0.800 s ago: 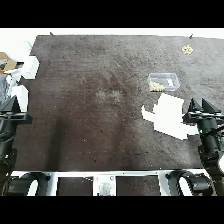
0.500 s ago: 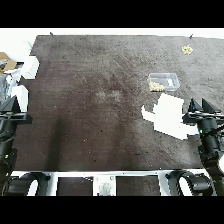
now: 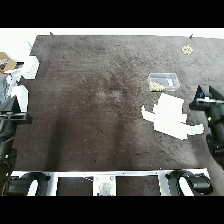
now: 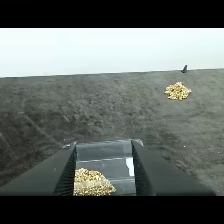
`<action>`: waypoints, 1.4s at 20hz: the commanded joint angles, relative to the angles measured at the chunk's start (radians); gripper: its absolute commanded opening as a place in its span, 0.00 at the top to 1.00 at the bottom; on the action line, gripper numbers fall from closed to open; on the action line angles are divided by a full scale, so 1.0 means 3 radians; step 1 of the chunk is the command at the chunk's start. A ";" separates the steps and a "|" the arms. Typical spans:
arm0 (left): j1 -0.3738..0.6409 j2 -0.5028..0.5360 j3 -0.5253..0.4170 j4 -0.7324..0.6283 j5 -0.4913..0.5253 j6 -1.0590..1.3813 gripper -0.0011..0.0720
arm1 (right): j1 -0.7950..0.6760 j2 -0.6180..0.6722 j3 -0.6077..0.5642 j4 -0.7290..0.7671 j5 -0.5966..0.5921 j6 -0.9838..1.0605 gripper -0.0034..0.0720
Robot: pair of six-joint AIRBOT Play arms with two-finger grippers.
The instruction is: Fold the box and place the chain.
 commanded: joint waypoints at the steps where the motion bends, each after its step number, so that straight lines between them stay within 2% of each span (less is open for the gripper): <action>1: -0.0003 0.0001 -0.0003 0.0000 0.0001 0.0001 0.97 | -0.0312 -0.0835 0.0576 -0.0048 0.0676 0.0308 0.44; 2: -0.0003 0.0001 -0.0003 0.0000 0.0001 0.0001 0.97 | -0.0528 -0.1116 0.0750 -0.0225 0.1038 0.0575 0.44; 5: -0.0003 0.0001 -0.0003 0.0000 0.0001 0.0001 0.97 | -0.1387 -0.1918 0.1372 -0.1541 0.2319 0.2055 0.44; 7: -0.0003 0.0001 -0.0003 0.0000 0.0000 0.0001 0.97 | -0.1892 -0.2317 0.1783 -0.2033 0.3202 0.2560 0.44; 9: -0.0003 0.0001 -0.0003 0.0000 0.0001 0.0001 0.97 | -0.2313 -0.2644 0.2093 -0.2252 0.3997 0.2570 0.44; 12: -0.0003 0.0001 -0.0003 0.0000 0.0001 0.0001 0.97 | -0.2819 -0.3096 0.2379 -0.2534 0.4983 0.2681 0.43; 13: -0.0003 0.0001 -0.0003 0.0000 0.0000 0.0001 0.97 | -0.2942 -0.3222 0.2473 -0.2548 0.5241 0.2682 0.29; 14: -0.0003 0.0001 -0.0003 0.0000 0.0000 0.0001 0.97 | -0.3028 -0.3326 0.2561 -0.2642 0.5414 0.2686 0.25; 20: -0.0003 0.0001 -0.0003 0.0000 0.0000 0.0001 0.97 | -0.3076 -0.3398 0.2632 -0.3563 0.5390 0.2715 0.26; 23: -0.0003 0.0001 -0.0003 0.0000 0.0001 0.0001 0.97 | -0.3076 -0.3437 0.2631 -0.3553 0.5200 0.2641 0.28; 25: -0.0003 0.0001 -0.0003 0.0000 0.0000 0.0001 0.97 | -0.3073 -0.3572 0.2630 -0.3433 0.5219 0.2625 0.28; 27: -0.0003 0.0001 -0.0003 0.0000 0.0001 0.0001 0.97 | -0.3062 -0.3736 0.2600 -0.3352 0.5258 0.2602 0.37; 28: -0.0003 0.0001 -0.0003 0.0000 0.0000 0.0001 0.97 | -0.3047 -0.3777 0.2529 -0.3338 0.5250 0.2560 0.37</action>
